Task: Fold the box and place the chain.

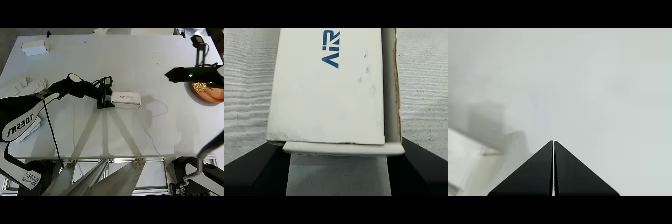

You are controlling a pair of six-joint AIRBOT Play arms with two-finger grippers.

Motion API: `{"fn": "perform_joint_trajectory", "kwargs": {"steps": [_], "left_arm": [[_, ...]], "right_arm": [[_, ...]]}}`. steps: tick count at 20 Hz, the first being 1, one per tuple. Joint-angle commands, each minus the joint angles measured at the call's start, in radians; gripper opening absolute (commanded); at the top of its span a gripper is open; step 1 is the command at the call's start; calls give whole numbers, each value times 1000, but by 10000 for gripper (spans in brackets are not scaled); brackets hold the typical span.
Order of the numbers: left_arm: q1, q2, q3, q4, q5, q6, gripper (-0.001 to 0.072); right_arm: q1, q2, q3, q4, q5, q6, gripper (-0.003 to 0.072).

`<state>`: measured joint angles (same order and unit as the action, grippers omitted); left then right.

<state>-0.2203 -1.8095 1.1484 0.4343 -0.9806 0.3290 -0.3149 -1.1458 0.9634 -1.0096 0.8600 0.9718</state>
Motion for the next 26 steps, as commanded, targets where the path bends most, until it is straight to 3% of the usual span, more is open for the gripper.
{"fn": "perform_joint_trajectory", "kwargs": {"steps": [1, 9, 11, 17, 21, 24, 26], "left_arm": [[0, 0, 0, 0, 0, 0, 281], [-8, 0, 0, -4, -33, 7, 256], [-8, 0, 0, -5, -33, 8, 11], [-8, 21, 0, -12, -33, 3, 14], [-7, 99, 0, -26, 14, -101, 14], [-8, 192, 0, -26, 140, -227, 13], [-6, 265, 0, -26, 282, -315, 13]], "right_arm": [[-55, 11, 1, -353, -12, 79, 11], [-55, 11, 1, -402, -20, 75, 11], [-55, 11, 1, -401, -21, 75, 11], [-55, 11, 1, -401, -21, 75, 11], [-55, 11, 1, -401, -21, 75, 11], [-55, 11, 1, -401, -21, 75, 11], [-55, 11, 1, -401, -21, 75, 11]]}}
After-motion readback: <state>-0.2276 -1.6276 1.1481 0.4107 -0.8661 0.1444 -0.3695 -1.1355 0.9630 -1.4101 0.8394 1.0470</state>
